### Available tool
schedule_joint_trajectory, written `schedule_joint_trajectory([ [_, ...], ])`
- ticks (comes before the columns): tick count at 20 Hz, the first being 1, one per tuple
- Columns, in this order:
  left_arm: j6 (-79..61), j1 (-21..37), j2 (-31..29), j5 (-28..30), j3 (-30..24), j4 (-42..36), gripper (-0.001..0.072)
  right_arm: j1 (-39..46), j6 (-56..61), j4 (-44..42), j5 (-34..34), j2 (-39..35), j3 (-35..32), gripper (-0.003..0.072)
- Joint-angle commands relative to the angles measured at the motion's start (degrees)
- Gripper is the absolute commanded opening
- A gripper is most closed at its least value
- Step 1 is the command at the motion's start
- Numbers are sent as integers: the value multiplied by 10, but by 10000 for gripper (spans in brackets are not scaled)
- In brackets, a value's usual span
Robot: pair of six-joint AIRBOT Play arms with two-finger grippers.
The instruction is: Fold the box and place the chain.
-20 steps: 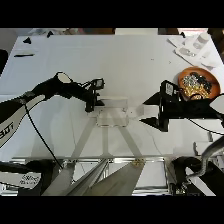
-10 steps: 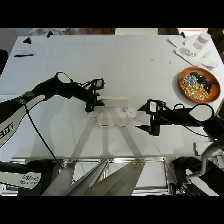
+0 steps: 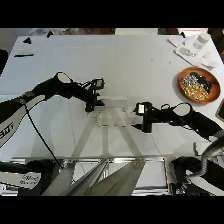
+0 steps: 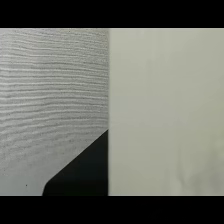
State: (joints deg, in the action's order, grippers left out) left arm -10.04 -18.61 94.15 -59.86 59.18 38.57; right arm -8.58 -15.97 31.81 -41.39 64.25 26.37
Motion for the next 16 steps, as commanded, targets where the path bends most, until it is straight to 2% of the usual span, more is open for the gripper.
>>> schedule_joint_trajectory([
  [1, 0, 0, 0, 0, 0, 0, 13, -28, -22, -40, 44, 28, 0, 692],
  [4, 0, 0, 0, 0, 0, 0, 13, -45, -14, -40, 50, 45, 0, 692],
  [10, 0, 0, 0, 0, 0, 0, 13, -62, 88, -43, 133, 50, 0, 692],
  [16, 0, 0, 0, 0, 0, 0, 13, -62, 141, -53, 129, 50, 9, 692],
])
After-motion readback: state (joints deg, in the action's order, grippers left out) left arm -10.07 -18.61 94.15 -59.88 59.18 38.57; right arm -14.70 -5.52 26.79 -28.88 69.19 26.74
